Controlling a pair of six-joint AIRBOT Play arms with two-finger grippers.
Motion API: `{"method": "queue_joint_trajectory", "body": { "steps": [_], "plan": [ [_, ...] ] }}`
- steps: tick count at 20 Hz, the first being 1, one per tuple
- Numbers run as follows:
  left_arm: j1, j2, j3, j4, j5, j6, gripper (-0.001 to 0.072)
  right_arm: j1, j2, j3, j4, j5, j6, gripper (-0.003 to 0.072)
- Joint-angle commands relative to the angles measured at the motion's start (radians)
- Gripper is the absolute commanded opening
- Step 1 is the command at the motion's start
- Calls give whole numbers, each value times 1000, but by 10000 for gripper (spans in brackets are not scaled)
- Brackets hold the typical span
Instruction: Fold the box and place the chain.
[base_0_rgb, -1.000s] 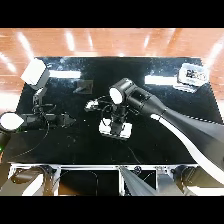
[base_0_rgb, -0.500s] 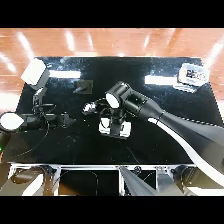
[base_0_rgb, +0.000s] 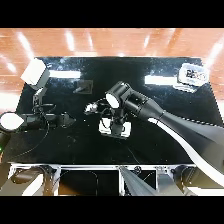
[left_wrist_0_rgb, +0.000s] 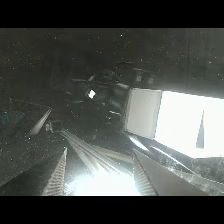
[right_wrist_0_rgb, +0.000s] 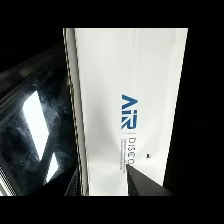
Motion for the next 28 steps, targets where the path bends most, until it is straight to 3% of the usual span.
{"method": "queue_joint_trajectory", "body": {
  "steps": [1, 6, 8, 9, 10, 11, 14, 16, 18, 21, 28],
  "plan": [
    [0, 0, 0, 0, 0, 0, 508, -4, 13, 21, -13, 5, 20, 397],
    [2, 0, 0, 1, 35, 34, 508, -66, 118, 34, 32, 2, 244, 377],
    [2, 0, 12, 0, 69, 61, 508, -122, 182, -13, 108, -13, 379, 229],
    [2, -1, 22, -1, 71, 61, 508, -153, 229, -79, 149, -48, 475, 203],
    [2, 0, 33, -3, 64, 62, 508, -176, 281, -168, 183, -97, 568, 83],
    [2, 0, 43, -3, 47, 80, 508, -187, 338, -262, 175, -182, 662, 45],
    [1, -1, 50, -15, 48, 84, 508, -225, 525, -547, 196, -553, 1015, 44],
    [0, -2, 46, -49, 47, 82, 508, -220, 597, -676, 338, -749, 1189, 45],
    [0, -10, 47, -64, 52, 83, 508, -193, 593, -731, 500, -861, 1185, 44],
    [-1, -15, 47, -62, 39, 85, 508, -146, 541, -765, 630, -904, 1178, 45],
    [0, -15, 47, -63, 22, 85, 508, -106, 449, -765, 654, -988, 1141, 45]
  ]
}}
